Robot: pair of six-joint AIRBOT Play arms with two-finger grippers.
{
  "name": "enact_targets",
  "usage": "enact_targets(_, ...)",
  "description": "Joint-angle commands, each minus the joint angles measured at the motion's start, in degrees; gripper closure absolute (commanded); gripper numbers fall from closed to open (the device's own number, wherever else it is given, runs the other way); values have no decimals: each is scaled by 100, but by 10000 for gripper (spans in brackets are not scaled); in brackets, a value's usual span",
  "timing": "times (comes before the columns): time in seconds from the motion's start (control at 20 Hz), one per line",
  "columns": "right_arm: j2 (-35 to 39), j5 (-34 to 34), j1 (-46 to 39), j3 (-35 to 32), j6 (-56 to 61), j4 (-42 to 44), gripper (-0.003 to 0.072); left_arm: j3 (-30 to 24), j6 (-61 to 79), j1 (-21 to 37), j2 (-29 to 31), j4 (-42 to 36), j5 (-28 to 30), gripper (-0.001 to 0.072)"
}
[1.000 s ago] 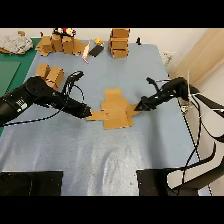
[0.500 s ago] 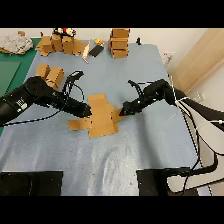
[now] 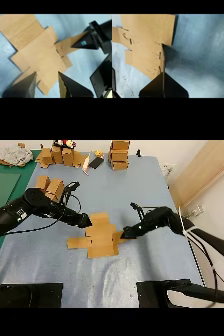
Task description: Fold the box.
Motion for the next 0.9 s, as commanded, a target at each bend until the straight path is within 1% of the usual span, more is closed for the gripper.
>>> enact_targets(0.0, 695, 767, 256, -879, -258, -83, 685, -9, 308, 450, -317, -116, -293, 297)
enact_targets(0.05, 901, 1045, 404, -1097, -291, -85, 685, -9, 426, 584, -444, -269, -422, 241)
enact_targets(0.1, 1088, 1252, 549, -1259, -310, -98, 685, -9, 516, 719, -584, -474, -557, 164)
enact_targets(0.2, 1453, 1633, 824, -1495, -304, -153, 684, -9, 774, 922, -857, -787, -837, 163)
enact_targets(0.3, 1722, 1843, 1029, -1602, -304, -177, 685, -9, 807, 992, -1104, -846, -977, 164)
enact_targets(0.5, 1993, 1930, 1381, -1606, -302, -262, 685, -9, 1021, 986, -1471, -1047, -975, 164)
enact_targets(0.75, 2011, 1930, 1445, -1606, -125, -437, 685, -9, 1213, 986, -1805, -1198, -990, 164)
enact_targets(0.85, 2013, 1917, 1445, -1606, -44, -542, 685, -7, 1606, 986, -1985, -1635, -1108, 164)
